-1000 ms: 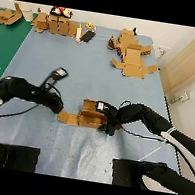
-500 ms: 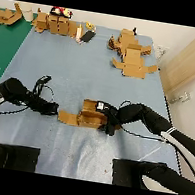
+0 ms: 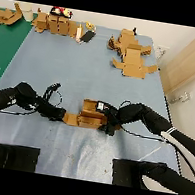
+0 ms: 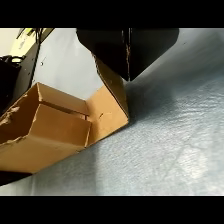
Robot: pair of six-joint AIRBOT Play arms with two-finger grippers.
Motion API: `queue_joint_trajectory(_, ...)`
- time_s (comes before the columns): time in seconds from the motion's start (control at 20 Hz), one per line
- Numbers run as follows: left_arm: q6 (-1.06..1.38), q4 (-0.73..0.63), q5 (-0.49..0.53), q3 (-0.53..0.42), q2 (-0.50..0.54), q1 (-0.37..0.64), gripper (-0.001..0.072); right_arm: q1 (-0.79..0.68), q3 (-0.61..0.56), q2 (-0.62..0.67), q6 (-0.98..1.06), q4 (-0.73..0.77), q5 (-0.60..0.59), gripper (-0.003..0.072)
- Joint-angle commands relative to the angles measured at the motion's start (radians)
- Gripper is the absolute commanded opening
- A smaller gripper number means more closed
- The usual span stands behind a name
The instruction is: Fold the box.
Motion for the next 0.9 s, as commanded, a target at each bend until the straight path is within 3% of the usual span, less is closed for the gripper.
queue_joint_trajectory(0.0, 0.05, -0.067, 0.016, 0.0, -0.011, -0.022, 0.001, 0.001, -0.001, -0.001, 0.0, 0.0, -0.002, 0.051)
queue_joint_trajectory(0.25, 0.127, -0.192, -0.038, 0.001, -0.011, -0.027, 0.001, 0.001, -0.001, -0.001, 0.0, 0.0, -0.002, 0.051)
queue_joint_trajectory(0.85, 0.157, -0.265, -0.101, 0.002, -0.001, -0.026, 0.0011, 0.001, -0.001, -0.001, 0.0, 0.0, -0.002, 0.051)
